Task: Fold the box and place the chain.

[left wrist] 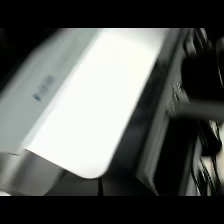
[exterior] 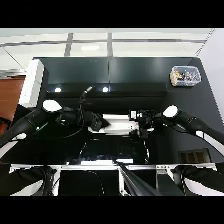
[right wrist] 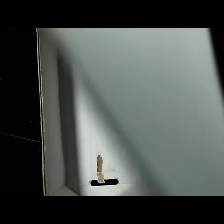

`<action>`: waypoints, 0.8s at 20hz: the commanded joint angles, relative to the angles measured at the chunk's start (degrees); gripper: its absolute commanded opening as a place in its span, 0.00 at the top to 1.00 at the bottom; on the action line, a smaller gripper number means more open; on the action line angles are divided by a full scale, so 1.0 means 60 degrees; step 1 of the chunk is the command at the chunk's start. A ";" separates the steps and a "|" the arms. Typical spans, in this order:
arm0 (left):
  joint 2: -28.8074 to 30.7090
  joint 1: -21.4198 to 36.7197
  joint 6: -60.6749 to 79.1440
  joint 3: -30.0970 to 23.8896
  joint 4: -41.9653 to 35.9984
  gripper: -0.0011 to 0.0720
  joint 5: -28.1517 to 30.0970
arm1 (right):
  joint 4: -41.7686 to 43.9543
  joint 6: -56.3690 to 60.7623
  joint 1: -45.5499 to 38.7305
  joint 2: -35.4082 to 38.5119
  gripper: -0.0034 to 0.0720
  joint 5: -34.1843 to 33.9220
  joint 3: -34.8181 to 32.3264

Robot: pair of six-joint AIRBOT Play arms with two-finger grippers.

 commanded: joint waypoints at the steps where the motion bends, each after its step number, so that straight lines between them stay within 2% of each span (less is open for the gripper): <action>1: -0.0215 0.0153 0.0710 -0.0084 -0.1002 0.95 0.2055 | -0.0004 0.0000 0.0011 -0.0004 0.88 0.0004 -0.0004; 3: -0.0729 0.0062 0.0470 0.0386 0.0415 0.95 0.2073 | -0.0004 0.0000 0.0007 -0.0004 0.88 0.0004 -0.0004; 5: -0.1209 -0.0055 -0.0852 0.0951 0.2084 0.95 0.2357 | -0.0004 0.0000 0.0007 -0.0004 0.88 0.0004 -0.0004; 7: -0.1606 -0.0069 -0.1625 0.1439 0.3300 0.95 0.1982 | 0.0000 0.0000 0.0011 -0.0004 0.88 0.0004 -0.0004; 10: -0.2062 -0.0084 -0.1621 0.1705 0.3716 0.95 0.0871 | -0.0004 0.0000 0.0007 -0.0004 0.88 0.0004 -0.0004; 16: -0.2346 -0.0124 -0.1621 0.1712 0.3836 0.95 0.0798 | 0.0000 0.0000 0.0007 -0.0004 0.88 0.0004 -0.0004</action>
